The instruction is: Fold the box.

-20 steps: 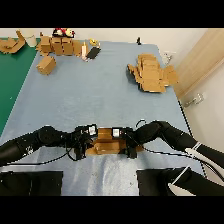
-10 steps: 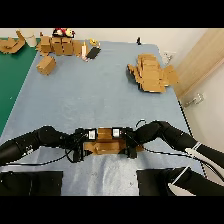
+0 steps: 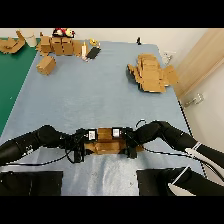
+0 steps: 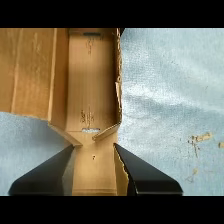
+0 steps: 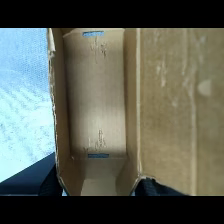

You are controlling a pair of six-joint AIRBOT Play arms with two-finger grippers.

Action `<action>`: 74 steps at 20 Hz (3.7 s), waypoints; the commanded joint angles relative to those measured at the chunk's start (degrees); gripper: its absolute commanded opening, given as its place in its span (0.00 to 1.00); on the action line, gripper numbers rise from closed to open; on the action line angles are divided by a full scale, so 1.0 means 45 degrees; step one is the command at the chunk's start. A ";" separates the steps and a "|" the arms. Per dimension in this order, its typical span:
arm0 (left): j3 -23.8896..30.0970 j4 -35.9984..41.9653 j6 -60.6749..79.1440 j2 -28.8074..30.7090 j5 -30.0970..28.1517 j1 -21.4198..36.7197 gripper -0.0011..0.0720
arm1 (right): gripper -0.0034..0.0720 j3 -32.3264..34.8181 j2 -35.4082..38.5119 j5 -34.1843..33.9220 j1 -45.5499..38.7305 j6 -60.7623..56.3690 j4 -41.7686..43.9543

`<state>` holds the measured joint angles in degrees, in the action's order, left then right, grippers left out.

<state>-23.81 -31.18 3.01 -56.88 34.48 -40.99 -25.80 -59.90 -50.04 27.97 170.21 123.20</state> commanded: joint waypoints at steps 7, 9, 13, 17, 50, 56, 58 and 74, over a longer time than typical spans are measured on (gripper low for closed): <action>-0.0039 0.0359 0.0549 -0.0301 -0.0656 -0.0423 0.20 | 0.71 0.0010 -0.0005 0.0005 0.0000 -0.0005 0.0005; -0.0039 0.0379 0.0923 -0.0301 -0.0661 -0.0432 0.03 | 0.71 0.0010 -0.0005 0.0005 0.0000 -0.0005 0.0005; -0.0039 0.0816 0.0928 -0.0301 -0.0670 -0.0505 0.03 | 0.71 0.0010 -0.0005 0.0005 0.0000 -0.0005 0.0005; -0.0039 0.0937 0.0918 -0.0301 -0.0661 -0.0505 0.03 | 0.71 0.0010 -0.0005 0.0005 0.0000 -0.0005 0.0005; -0.0024 -0.0840 -0.1588 -0.0136 0.0384 0.0005 0.57 | 0.71 0.0010 -0.0005 0.0005 0.0000 -0.0005 0.0005; -0.0024 -0.1132 -0.1690 -0.0121 0.0491 0.0457 0.57 | 0.71 0.0010 -0.0005 0.0005 0.0000 -0.0005 0.0005; -0.0029 -0.1127 -0.1681 -0.0121 0.0350 0.0573 0.57 | 0.71 0.0010 -0.0005 0.0005 0.0000 -0.0005 0.0005; -0.0831 -0.0568 -0.0957 -0.0933 -0.0287 -0.0185 0.22 | 0.71 0.0010 -0.0005 0.0005 0.0000 -0.0005 0.0005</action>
<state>-27.24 -34.41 -2.22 -60.84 33.52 -40.99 -25.78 -59.90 -50.02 27.97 170.21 123.20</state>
